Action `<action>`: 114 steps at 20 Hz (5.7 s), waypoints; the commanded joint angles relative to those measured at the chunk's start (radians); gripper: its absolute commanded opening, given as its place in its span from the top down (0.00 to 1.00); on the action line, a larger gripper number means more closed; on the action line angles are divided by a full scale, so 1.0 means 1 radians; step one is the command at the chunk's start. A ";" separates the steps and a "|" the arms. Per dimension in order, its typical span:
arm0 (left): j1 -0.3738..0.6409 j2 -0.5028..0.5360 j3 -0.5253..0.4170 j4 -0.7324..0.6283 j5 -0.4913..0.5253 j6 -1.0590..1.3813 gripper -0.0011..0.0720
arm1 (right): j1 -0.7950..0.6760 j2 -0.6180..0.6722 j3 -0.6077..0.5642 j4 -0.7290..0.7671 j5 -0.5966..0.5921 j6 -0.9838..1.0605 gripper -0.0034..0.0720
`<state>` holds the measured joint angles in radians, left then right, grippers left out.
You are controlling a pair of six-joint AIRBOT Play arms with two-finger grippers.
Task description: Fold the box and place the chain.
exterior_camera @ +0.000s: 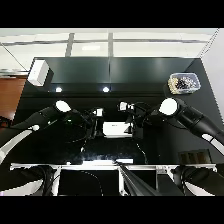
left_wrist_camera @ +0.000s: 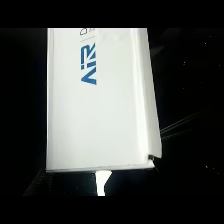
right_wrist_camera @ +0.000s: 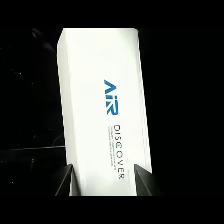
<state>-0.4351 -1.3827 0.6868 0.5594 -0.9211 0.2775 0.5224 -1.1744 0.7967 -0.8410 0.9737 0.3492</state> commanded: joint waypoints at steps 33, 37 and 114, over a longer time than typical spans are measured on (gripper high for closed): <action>0.000 -0.001 0.000 0.002 -0.004 0.002 0.34 | 0.001 0.011 -0.014 -0.008 0.012 0.088 0.51; 0.000 -0.001 0.000 0.002 -0.004 0.002 0.34 | 0.001 0.011 -0.014 -0.008 0.009 0.089 0.37; -0.270 -0.034 0.230 0.061 0.096 -0.559 0.03 | -0.605 0.368 -0.006 -0.113 0.207 0.731 0.95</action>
<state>-0.7025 -1.4044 0.9115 0.6212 -0.8150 -0.2775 -0.0826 -0.8074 0.7921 -0.9539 1.1858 1.0866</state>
